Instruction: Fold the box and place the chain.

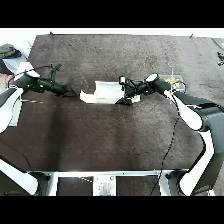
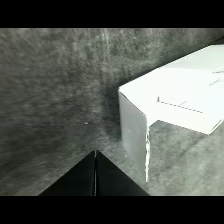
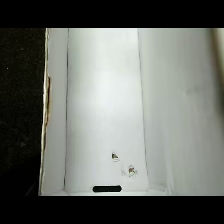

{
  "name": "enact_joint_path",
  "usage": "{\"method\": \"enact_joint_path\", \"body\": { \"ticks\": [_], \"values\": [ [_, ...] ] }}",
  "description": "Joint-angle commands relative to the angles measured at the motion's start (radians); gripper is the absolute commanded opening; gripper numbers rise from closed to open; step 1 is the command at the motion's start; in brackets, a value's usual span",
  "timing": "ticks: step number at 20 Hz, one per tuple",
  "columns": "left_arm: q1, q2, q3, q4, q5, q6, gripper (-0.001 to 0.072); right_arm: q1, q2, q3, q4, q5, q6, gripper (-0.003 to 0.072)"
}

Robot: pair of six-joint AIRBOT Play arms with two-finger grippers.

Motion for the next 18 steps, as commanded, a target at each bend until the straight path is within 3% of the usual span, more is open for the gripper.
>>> {"method": "enact_joint_path", "body": {
  "ticks": [1, 8, 18],
  "values": [
    [-0.019, -0.04, -0.003, -0.04, -0.01, -0.016, 0.001, 0.0, 0.0, 0.0, 0.0, 0.0, 0.0, 0.0437],
    [-0.111, -0.068, -0.003, -0.04, 0.048, -0.016, 0.001, 0.0, 0.0, 0.0, 0.0, 0.0, 0.0, 0.0437],
    [-0.14, -0.096, 0.06, -0.095, -0.038, -0.015, 0.0012, 0.0, 0.0, 0.0, 0.0, 0.0, 0.0, 0.0437]
  ]
}}
